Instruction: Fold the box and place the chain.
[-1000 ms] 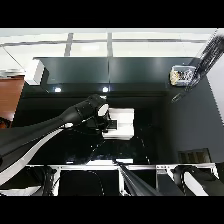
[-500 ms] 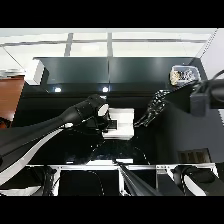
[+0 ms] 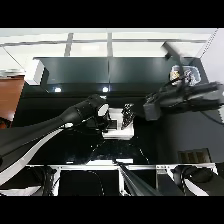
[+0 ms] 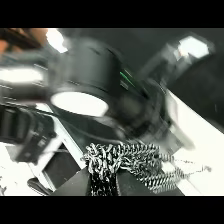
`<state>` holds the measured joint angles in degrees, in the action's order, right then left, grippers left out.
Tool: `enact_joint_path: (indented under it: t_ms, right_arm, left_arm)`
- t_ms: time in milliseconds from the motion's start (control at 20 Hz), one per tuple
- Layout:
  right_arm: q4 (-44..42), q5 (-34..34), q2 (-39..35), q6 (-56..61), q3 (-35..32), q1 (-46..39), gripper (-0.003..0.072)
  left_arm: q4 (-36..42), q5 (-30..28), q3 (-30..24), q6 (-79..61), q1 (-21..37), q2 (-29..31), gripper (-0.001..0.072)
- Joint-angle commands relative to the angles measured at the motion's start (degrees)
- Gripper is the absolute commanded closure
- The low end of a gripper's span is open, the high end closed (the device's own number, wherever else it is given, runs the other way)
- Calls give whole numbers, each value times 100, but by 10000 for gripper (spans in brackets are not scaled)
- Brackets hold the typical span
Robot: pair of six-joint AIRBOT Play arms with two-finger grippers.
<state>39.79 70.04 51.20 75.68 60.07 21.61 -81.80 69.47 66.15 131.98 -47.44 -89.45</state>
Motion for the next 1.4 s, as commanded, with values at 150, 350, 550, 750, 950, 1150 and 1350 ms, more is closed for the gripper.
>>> enact_joint_path:
  t_ms: [150, 350, 550, 750, 950, 1150, 1350]
  right_arm:
    - [129, -1102, 330, 212, -1425, 271, 674]
    - [212, -1626, 533, 234, -1606, 422, 606]
    - [813, -1495, 549, 514, -1602, 365, 483]
    - [1388, -1019, 525, 509, -1587, -105, 485]
    - [2035, -918, 525, 509, -1587, -461, 485]
    - [2039, -922, 525, 503, -1589, -452, 485]
    - [2048, -927, 525, 409, -1591, -452, 485]
  left_arm:
    - [-2, -4, 2, -2, 0, -2, 685]
    - [-2, -9, 2, -2, 0, -2, 686]
    - [-2, -17, 2, -2, 0, -2, 685]
    - [-2, -20, 2, -2, 0, -2, 686]
    - [-79, -87, 2, 2, 22, -24, 685]
    - [-136, -46, 4, -2, 59, -35, 686]
    - [-184, -4, 15, 262, -13, 101, 148]
